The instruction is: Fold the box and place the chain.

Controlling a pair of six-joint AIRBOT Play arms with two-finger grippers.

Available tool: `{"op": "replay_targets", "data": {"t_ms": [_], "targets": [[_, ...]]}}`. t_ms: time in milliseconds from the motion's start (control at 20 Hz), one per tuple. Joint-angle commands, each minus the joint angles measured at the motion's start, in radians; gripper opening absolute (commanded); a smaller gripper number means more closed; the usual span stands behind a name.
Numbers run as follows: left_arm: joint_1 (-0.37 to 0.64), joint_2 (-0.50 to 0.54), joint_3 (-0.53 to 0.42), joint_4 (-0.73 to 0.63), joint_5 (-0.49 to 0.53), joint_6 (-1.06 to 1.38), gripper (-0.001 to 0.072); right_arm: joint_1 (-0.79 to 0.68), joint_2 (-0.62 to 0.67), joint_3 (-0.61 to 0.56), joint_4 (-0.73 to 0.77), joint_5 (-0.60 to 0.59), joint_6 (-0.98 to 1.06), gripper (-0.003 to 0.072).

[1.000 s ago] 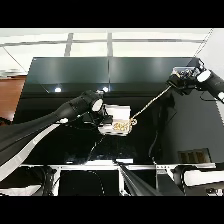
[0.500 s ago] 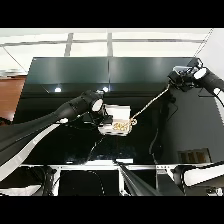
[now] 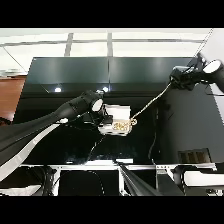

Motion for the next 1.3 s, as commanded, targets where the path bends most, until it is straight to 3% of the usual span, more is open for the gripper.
{"op": "replay_targets", "data": {"t_ms": [0,350,550,750,1000,1250], "targets": [[0.0,-0.001,0.0,0.0,0.0,0.0,0.0031,0.0,0.196,0.001,0.002,0.103,-0.099,0.0012],[0.0,-0.001,0.0,0.0,0.0,0.0,0.0031,0.047,0.592,0.019,0.002,0.197,-0.123,0.0012],[0.0,-0.001,0.0,0.0,0.0,0.0,0.0031,0.065,0.657,0.114,0.081,0.336,-0.168,0.0013],[0.0,-0.001,0.0,0.0,-0.002,0.0,0.0031,0.114,0.661,0.121,0.204,0.507,-0.256,0.0013],[0.0,-0.001,0.0,0.0,-0.003,0.0,0.0031,0.236,0.661,0.002,0.18,0.606,-0.259,0.0013],[0.0,-0.001,0.0,0.0,-0.003,0.0,0.0031,0.382,0.653,-0.224,0.279,0.467,-0.273,0.0013]]}}
